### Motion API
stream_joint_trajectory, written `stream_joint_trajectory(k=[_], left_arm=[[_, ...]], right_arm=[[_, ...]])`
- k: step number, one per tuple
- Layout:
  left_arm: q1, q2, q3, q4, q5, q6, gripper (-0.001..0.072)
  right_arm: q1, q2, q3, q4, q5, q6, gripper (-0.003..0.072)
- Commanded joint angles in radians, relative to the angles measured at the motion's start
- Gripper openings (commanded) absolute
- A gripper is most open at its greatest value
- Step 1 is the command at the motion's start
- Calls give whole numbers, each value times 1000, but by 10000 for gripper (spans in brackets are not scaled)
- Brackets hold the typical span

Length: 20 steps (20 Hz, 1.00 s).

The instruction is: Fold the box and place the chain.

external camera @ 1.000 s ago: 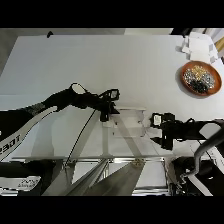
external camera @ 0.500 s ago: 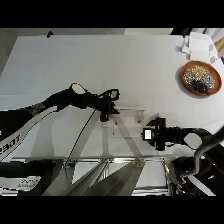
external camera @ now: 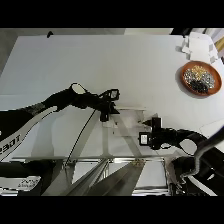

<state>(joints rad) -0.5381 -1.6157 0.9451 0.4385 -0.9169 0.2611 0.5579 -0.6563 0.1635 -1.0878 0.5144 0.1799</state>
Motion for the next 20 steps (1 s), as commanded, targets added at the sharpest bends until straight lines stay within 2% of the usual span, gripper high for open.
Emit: stream_joint_trajectory(k=[1, 6, 10, 14, 20], left_arm=[[0, 0, 0, 0, 0, 0, 13], [0, 0, 0, 0, 0, 0, 13], [0, 0, 0, 0, 0, 0, 13], [0, 0, 0, 0, 0, 0, 13], [0, 0, 0, 0, 0, 0, 13]], right_arm=[[6, -1, -1, 5, -45, 6, 597], [-72, -1, 15, 29, -38, 6, 597], [-105, -3, 30, 205, -28, -34, 597], [-105, -24, 30, 210, -28, -108, 597], [-105, -40, 48, 228, -31, -108, 597]])
